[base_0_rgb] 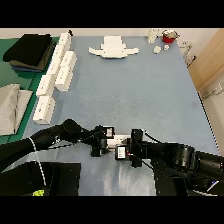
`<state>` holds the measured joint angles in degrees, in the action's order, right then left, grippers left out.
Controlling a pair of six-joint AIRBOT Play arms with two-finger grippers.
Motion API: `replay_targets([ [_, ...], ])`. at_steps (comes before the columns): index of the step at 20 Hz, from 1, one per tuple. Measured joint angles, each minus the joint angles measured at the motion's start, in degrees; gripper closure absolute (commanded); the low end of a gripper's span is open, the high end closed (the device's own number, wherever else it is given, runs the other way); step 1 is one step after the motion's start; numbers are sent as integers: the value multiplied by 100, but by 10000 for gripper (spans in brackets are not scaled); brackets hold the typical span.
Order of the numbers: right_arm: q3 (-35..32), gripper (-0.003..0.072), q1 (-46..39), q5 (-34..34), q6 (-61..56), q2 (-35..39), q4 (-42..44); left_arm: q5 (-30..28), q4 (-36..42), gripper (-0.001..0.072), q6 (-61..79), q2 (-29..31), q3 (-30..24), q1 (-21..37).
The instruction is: Fold the box.
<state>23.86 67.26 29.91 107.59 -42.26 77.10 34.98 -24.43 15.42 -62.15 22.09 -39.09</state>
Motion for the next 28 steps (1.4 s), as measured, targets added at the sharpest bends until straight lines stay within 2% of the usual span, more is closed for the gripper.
replay_targets([
  [6,-2,522,0,0,0,-13,111,-2,-4,163,2,0,0,0],
  [7,-2,494,0,0,0,-13,127,-2,-4,163,2,0,0,0],
  [8,-2,401,-2,0,-2,-13,131,-2,-2,163,2,0,0,0],
  [9,-2,380,-4,4,-2,-17,133,7,-4,163,4,0,0,0],
  [19,24,379,-7,7,-2,17,160,7,-2,163,4,0,0,0],
  [26,118,382,-7,66,-4,610,634,4,-2,163,4,0,0,0],
  [27,122,393,-7,98,-31,699,743,4,-2,163,4,0,0,0],
  [28,120,515,-7,155,-127,756,824,2,-2,163,4,0,0,0],
])
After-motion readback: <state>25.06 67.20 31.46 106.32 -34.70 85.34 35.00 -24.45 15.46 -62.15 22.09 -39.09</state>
